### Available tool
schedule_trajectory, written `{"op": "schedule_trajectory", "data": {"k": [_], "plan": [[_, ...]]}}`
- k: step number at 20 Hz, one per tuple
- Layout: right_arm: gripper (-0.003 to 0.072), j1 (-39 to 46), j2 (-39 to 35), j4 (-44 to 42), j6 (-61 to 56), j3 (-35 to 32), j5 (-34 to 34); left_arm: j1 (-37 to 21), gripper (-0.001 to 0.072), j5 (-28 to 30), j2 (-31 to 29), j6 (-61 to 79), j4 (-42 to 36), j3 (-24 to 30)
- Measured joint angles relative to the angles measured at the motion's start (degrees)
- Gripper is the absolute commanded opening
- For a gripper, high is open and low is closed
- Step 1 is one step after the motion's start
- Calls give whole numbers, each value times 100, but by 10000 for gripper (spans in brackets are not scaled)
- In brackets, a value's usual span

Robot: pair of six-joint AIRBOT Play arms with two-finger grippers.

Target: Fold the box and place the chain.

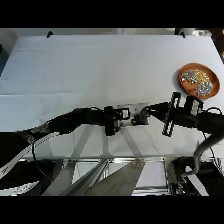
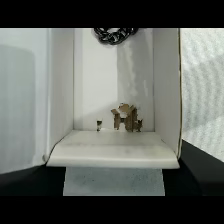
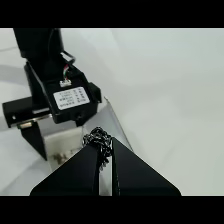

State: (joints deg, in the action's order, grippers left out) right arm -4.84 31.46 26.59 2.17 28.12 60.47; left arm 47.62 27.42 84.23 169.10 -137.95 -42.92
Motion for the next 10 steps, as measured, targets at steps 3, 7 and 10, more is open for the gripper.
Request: {"op": "schedule_trajectory", "data": {"k": [3, 7, 10], "plan": [[16, -267, 415, -79, 0, 0, -111, 0, 153, -2, 0, 0, 0, 0], [17, -673, 1211, -118, -2, 0, -442, 0, 153, -2, 0, 0, -2, 0], [89, -846, 1751, -13, -90, 0, -616, 0, 153, -2, 0, 0, 0, 0]]}}
